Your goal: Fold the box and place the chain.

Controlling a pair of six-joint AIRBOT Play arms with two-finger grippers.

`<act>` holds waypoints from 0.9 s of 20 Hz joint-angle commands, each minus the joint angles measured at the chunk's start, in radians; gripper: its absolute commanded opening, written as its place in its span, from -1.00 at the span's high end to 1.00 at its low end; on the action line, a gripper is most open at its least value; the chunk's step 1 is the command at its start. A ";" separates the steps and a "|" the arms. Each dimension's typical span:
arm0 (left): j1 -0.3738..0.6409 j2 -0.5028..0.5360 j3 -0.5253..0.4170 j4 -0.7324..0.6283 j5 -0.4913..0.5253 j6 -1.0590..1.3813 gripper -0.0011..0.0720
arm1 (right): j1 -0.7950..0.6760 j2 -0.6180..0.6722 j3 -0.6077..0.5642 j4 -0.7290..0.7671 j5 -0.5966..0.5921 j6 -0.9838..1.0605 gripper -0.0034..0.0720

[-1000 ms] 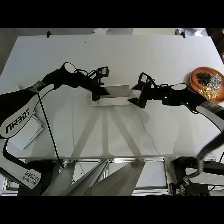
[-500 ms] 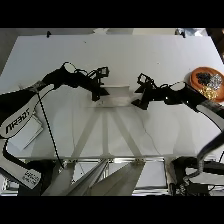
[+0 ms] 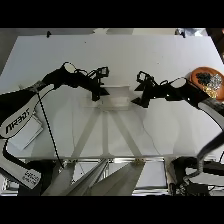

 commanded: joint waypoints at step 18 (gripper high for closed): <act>0.000 0.000 0.000 0.000 0.001 0.000 0.93 | 0.072 0.104 -0.216 0.330 -0.176 -0.208 -0.90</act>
